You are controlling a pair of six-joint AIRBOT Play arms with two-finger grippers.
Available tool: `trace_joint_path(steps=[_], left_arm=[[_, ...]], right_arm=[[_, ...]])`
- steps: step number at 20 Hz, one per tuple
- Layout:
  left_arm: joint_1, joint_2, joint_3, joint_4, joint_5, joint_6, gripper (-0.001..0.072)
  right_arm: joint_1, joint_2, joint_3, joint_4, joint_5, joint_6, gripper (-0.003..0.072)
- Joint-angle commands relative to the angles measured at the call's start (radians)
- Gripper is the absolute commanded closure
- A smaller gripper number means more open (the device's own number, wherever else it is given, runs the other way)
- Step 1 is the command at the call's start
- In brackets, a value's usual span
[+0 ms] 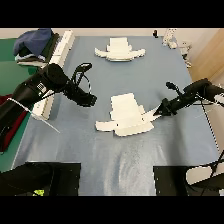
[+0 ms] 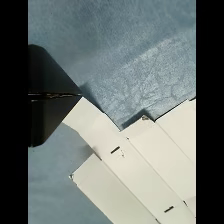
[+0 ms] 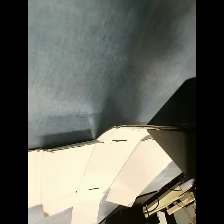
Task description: Fold the box.
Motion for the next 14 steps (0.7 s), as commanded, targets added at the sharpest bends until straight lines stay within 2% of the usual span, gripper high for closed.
trace_joint_path(steps=[1,4,7,8,9,14], left_arm=[[0.000,0.000,0.001,-0.003,-0.005,-0.024,0.0695],[0.023,0.000,0.002,-0.008,-0.001,-0.032,0.0694],[0.107,0.000,0.001,-0.053,-0.028,-0.025,0.0691],[0.146,0.000,0.001,-0.094,-0.055,0.003,0.0508],[0.183,-0.001,0.001,-0.137,-0.080,0.023,0.0374],[0.316,-0.027,-0.011,-0.286,-0.192,0.141,0.0376]], right_arm=[[0.016,0.005,-0.002,0.014,-0.037,-0.001,0.0684],[0.059,0.080,-0.071,0.114,0.032,-0.007,0.0684],[0.144,0.247,-0.235,0.130,0.202,0.000,0.0684],[0.177,0.309,-0.298,0.132,0.253,0.013,0.0684],[0.212,0.373,-0.364,0.132,0.309,0.032,0.0684],[0.382,0.660,-0.634,0.130,0.532,0.078,0.0684]])
